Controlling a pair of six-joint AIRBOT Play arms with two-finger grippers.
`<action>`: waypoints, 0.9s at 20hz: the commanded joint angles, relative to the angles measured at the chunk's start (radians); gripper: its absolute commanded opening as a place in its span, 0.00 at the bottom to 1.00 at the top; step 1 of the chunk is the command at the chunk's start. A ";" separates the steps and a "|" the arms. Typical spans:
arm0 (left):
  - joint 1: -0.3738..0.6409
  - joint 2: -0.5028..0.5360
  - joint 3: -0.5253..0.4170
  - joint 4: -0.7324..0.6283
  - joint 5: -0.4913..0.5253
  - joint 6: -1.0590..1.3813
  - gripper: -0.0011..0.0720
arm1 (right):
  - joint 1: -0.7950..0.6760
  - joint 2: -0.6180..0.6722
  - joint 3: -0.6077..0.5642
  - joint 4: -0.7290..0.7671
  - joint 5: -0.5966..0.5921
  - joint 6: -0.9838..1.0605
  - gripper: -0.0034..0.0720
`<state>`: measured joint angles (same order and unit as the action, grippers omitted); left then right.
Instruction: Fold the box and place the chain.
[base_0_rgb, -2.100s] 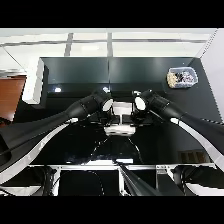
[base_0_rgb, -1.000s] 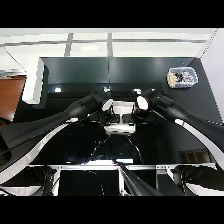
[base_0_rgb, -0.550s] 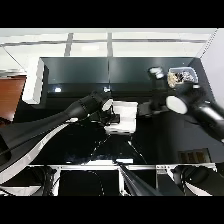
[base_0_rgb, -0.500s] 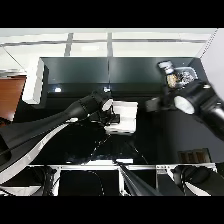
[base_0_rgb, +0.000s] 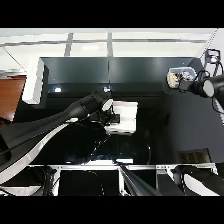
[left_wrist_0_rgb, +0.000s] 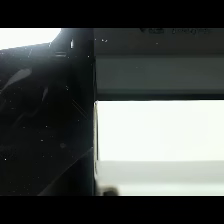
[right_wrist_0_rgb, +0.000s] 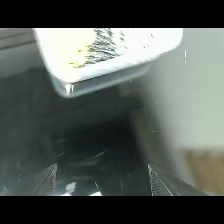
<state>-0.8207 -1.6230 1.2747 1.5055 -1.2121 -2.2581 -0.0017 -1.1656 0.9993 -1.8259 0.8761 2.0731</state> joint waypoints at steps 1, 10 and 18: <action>0.000 0.000 0.001 0.000 0.000 0.000 0.05 | -0.178 -0.219 0.183 0.225 -0.021 -0.018 0.89; 0.000 0.000 0.001 0.000 0.000 0.000 0.05 | -0.219 -0.879 1.086 0.259 0.420 -0.071 0.89; 0.000 0.000 0.001 0.000 0.000 0.000 0.05 | -0.236 -0.949 1.083 0.201 0.410 -0.124 0.83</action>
